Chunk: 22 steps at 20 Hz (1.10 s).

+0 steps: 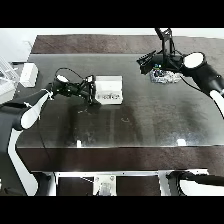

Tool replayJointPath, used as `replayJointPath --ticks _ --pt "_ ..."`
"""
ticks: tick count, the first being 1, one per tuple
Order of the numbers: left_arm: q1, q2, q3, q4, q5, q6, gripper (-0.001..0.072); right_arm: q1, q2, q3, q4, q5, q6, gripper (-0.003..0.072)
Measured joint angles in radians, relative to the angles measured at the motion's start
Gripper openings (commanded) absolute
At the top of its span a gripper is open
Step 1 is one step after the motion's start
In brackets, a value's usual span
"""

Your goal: Fold the box and place the chain.

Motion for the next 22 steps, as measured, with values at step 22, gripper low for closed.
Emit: replayJointPath --ticks 22 --pt "0.0 0.0 0.0 0.0 0.0 0.0 0.0533 -0.003 -0.472 0.385 0.216 0.421 -0.229 0.0286"
